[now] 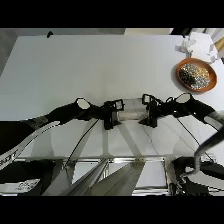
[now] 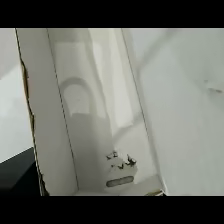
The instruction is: Fold the box and place the chain.
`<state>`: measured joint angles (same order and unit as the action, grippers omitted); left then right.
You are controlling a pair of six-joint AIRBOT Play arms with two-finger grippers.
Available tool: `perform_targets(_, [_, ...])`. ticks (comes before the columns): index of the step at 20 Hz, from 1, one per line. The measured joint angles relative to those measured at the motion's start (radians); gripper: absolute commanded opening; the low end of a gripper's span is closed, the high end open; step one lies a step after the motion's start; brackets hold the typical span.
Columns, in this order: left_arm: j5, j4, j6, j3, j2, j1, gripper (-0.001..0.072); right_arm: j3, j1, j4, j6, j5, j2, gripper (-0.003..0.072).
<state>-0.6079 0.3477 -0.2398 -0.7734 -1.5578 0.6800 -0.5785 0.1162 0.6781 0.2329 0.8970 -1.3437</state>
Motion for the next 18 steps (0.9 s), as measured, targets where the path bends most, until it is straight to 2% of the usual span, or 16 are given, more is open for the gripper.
perform_targets(6, [-0.019, 0.01, -0.002, 0.0, 0.001, 0.0, 0.0253, 0.0, 0.0, 0.153, -0.219, 0.072, 0.062, 0.0683])
perform_targets(9, [-0.015, 0.004, 0.004, 0.001, 0.001, 0.0, 0.0253, 0.002, 0.0, 0.299, -0.335, 0.138, 0.145, 0.0633])
perform_targets(13, [-0.01, 0.004, 0.003, 0.001, 0.001, 0.0, 0.0253, 0.0, 0.001, 0.363, -0.423, 0.136, 0.301, 0.0631])
perform_targets(14, [-0.01, 0.005, 0.002, 0.001, 0.001, 0.0, 0.0253, 0.0, 0.0, 0.359, -0.436, 0.137, 0.34, 0.0549])
perform_targets(15, [-0.01, 0.005, 0.002, 0.001, 0.001, 0.0, 0.0253, 0.0, 0.0, 0.337, -0.445, 0.135, 0.37, 0.0339])
perform_targets(16, [-0.01, 0.005, 0.002, 0.001, 0.001, 0.0, 0.0253, 0.0, 0.0, 0.287, -0.448, 0.135, 0.393, 0.0017])
perform_targets(18, [-0.01, 0.006, 0.001, 0.001, 0.001, 0.0, 0.0253, 0.0, 0.0, 0.14, -0.447, 0.132, 0.42, 0.0019])
